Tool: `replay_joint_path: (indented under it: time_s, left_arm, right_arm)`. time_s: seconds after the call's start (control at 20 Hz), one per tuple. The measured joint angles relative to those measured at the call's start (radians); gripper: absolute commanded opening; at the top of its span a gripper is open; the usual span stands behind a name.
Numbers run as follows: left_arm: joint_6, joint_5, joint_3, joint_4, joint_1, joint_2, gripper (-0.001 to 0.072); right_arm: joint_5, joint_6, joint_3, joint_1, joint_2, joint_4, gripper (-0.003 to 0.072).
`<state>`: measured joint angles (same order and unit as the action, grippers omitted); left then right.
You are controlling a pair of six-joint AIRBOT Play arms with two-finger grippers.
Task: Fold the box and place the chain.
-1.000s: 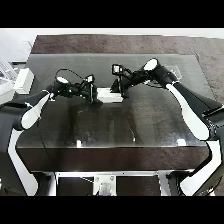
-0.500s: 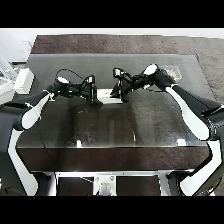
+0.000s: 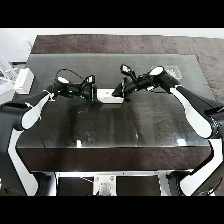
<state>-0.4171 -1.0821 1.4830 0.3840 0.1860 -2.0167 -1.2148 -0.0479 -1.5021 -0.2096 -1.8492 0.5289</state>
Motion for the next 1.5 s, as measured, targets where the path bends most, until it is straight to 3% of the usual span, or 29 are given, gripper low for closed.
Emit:
replay_joint_path:
  time_s: [0.4, 1.0, 1.5]
  left_arm:
    - [0.0, 0.001, 0.0, 0.0, 0.0, 0.0, 0.0448]
    - [-0.002, 0.002, 0.0, 0.0, 0.0, 0.0, 0.0448]
    - [-0.002, 0.0, 0.0, -0.001, 0.0, 0.0, 0.0448]
  right_arm:
    - [-0.009, 0.002, 0.035, 0.03, -0.016, -0.108, 0.0001]
    - [0.044, 0.119, 0.057, 0.021, -0.042, -0.025, 0.0]
    - [0.037, 0.179, 0.058, 0.058, 0.286, -0.123, -0.0001]
